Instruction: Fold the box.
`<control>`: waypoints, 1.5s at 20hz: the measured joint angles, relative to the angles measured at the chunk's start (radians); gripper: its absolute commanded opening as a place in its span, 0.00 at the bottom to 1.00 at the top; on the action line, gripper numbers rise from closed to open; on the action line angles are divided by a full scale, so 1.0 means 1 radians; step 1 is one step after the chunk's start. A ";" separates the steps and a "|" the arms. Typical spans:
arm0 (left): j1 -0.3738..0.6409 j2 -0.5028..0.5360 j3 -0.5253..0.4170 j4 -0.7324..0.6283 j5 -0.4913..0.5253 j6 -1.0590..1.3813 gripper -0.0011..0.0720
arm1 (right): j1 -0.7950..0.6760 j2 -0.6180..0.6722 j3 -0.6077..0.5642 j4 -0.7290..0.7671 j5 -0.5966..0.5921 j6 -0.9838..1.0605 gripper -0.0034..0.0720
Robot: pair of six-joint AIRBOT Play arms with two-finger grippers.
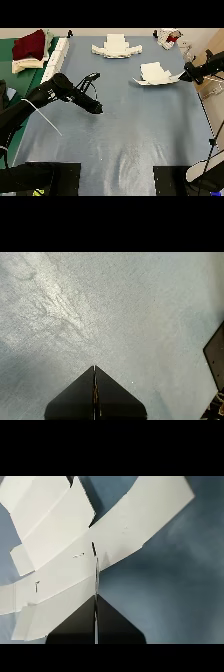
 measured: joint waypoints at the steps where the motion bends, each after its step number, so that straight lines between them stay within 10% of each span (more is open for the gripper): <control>1: 0.000 0.000 0.000 0.000 0.000 0.000 0.03 | 0.000 0.055 -0.080 -0.003 0.011 -0.010 0.04; 10: -0.002 0.000 0.000 0.000 0.000 0.000 0.03 | 0.000 0.580 -0.833 -0.010 0.153 -0.063 0.09; 12: -0.002 0.000 0.000 0.000 0.000 0.000 0.03 | 0.000 0.650 -0.922 -0.011 0.174 -0.064 0.66; 15: -0.002 0.000 0.000 0.000 0.000 0.000 0.03 | 0.000 0.700 -0.982 -0.015 0.181 -0.067 0.71; 22: -0.002 0.000 0.000 0.000 0.000 0.000 0.03 | -0.068 0.702 -0.809 -0.113 0.100 -0.053 0.60; 30: -0.002 0.000 0.000 0.000 0.000 0.000 0.03 | -0.172 0.375 -0.404 -0.188 -0.092 -0.132 0.60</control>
